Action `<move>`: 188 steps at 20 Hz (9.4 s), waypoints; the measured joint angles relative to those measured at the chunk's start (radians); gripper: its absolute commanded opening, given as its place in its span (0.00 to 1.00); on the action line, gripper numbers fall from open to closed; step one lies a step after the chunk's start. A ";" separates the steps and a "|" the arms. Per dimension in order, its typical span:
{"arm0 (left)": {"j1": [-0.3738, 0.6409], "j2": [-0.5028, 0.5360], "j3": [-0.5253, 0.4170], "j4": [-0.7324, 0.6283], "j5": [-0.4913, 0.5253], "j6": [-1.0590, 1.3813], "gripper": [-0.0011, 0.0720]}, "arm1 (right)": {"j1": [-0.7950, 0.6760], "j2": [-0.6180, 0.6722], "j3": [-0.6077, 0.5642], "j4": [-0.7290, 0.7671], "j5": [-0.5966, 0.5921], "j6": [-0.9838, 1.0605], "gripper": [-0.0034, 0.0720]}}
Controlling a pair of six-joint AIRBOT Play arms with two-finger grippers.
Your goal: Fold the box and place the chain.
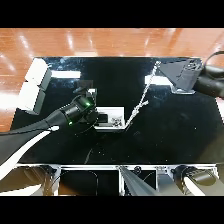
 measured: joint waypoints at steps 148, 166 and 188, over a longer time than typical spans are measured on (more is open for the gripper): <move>-0.003 -0.005 0.000 -0.027 -0.021 0.000 0.05 | 0.365 -0.286 -0.130 0.096 -0.117 -0.028 0.08; -0.003 -0.005 0.000 -0.027 -0.022 0.000 0.05 | 0.288 -0.333 -0.235 -0.116 -0.030 0.067 0.97; -0.002 0.164 0.158 -0.026 0.323 0.233 0.77 | -0.095 -0.133 -0.205 -0.258 0.327 0.097 0.97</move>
